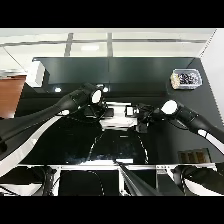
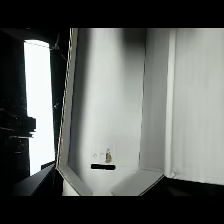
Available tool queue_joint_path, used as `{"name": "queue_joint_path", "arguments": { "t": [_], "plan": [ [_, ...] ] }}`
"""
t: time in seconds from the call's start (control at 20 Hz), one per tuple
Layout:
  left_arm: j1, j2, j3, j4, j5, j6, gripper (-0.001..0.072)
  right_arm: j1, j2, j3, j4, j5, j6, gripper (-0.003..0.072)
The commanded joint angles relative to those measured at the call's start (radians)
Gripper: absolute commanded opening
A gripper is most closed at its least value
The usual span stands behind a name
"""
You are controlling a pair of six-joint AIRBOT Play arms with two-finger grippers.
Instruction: Fold the box and place the chain.
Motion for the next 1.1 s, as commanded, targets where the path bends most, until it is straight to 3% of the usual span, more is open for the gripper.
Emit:
{"name": "queue_joint_path", "arguments": {
  "t": [0.0, 0.1, 0.15, 0.2, 0.35, 0.4, 0.75, 1.0, 1.05],
  "plan": [
    [0.000, 0.001, 0.001, 0.003, 0.002, -0.001, 0.0027, 0.000, 0.006, 0.001, -0.046, -0.022, 0.005, 0.0699],
    [0.000, 0.001, 0.001, 0.003, 0.002, -0.001, 0.0027, 0.000, 0.007, 0.001, -0.062, -0.029, 0.005, 0.0696],
    [0.000, 0.001, 0.001, 0.003, 0.002, -0.001, 0.0028, 0.000, 0.007, 0.001, -0.063, -0.030, 0.005, 0.0590],
    [0.000, 0.001, 0.001, 0.003, 0.002, -0.001, 0.0028, 0.000, 0.007, 0.001, -0.063, -0.032, 0.005, 0.0590],
    [0.000, 0.001, 0.001, 0.002, -0.002, -0.001, 0.0028, 0.000, 0.006, 0.001, -0.058, -0.039, 0.006, 0.0391],
    [0.000, 0.001, 0.001, 0.002, -0.005, 0.000, 0.0027, 0.000, 0.006, 0.001, -0.049, -0.039, 0.006, 0.0294],
    [0.000, 0.001, 0.001, 0.000, -0.024, 0.000, 0.0028, 0.005, -0.053, 0.001, 0.256, -0.039, 0.006, 0.0294],
    [0.000, 0.001, 0.001, 0.000, -0.024, 0.000, 0.0028, 0.008, -0.090, 0.001, 0.300, -0.040, 0.006, 0.0296],
    [0.000, 0.001, 0.001, 0.000, -0.024, -0.001, 0.0028, 0.008, -0.090, 0.000, 0.301, -0.043, 0.007, 0.0336]
  ]
}}
